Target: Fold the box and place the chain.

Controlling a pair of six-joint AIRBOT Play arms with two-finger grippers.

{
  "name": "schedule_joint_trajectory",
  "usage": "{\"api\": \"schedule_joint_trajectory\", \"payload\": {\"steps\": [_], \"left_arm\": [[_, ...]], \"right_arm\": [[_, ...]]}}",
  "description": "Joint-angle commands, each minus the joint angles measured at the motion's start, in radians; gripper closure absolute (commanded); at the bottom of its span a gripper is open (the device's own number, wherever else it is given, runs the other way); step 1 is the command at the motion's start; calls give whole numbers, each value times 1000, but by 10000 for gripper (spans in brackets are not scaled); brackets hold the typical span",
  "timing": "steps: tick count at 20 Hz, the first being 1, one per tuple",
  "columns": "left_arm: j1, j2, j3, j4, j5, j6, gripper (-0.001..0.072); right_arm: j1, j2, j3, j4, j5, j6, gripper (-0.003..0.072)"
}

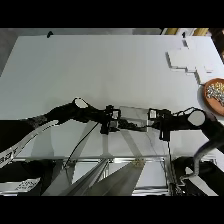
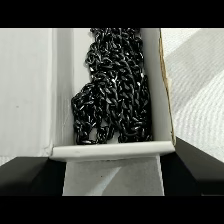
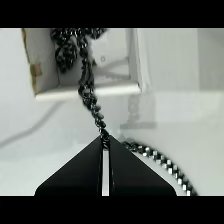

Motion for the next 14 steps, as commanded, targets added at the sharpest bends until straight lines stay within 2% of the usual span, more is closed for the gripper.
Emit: {"api": "schedule_joint_trajectory", "payload": {"steps": [1,4,7,10,14], "left_arm": [[0,0,0,0,0,0,679],[1,0,0,0,0,0,679],[1,0,0,0,0,0,679],[1,0,0,0,0,0,679],[0,0,0,0,0,0,679]], "right_arm": [[2,211,0,3,109,276,667],[2,326,0,365,74,278,667],[37,306,0,661,-98,252,667],[187,208,0,678,-277,251,667],[371,32,0,568,-410,230,665]]}}
